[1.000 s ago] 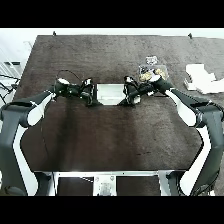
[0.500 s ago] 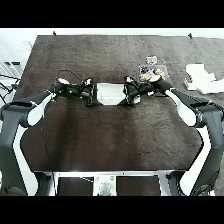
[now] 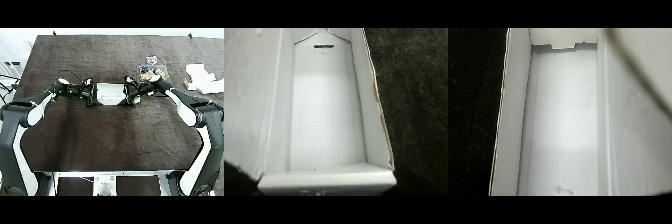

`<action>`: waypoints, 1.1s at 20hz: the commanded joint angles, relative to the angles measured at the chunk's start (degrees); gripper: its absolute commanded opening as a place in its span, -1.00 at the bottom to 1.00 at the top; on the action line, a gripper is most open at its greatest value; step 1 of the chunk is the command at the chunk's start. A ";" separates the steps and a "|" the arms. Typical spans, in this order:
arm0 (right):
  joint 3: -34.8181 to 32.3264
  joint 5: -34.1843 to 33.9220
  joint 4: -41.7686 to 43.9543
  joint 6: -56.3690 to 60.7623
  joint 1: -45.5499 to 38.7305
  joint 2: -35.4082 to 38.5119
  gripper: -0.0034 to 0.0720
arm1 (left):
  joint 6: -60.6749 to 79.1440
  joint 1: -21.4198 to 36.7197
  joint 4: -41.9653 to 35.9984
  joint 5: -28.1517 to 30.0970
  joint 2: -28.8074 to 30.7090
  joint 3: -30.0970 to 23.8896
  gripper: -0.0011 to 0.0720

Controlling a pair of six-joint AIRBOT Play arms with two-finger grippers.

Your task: Fold the box and place the chain.

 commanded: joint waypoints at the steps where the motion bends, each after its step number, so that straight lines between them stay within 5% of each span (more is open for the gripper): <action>1: 0.00 0.02 0.02 -0.02 0.07 0.00 0.53 | 0.02 0.02 0.00 0.02 0.02 0.07 -0.16; 11: 0.00 0.02 -0.07 0.04 0.07 0.02 0.53 | 0.02 0.02 0.00 0.02 0.02 0.07 -0.16; 12: 0.00 0.31 -0.11 3.48 -0.20 0.22 0.91 | 0.02 0.02 0.00 0.02 0.02 0.07 -0.16; 13: 0.07 0.66 -0.31 3.93 -0.26 0.46 1.00 | 0.02 0.02 0.00 0.02 0.02 0.07 -0.16; 22: 0.04 4.74 -3.32 6.99 -4.85 2.86 1.00 | 0.02 0.02 0.00 0.02 0.02 0.07 -0.16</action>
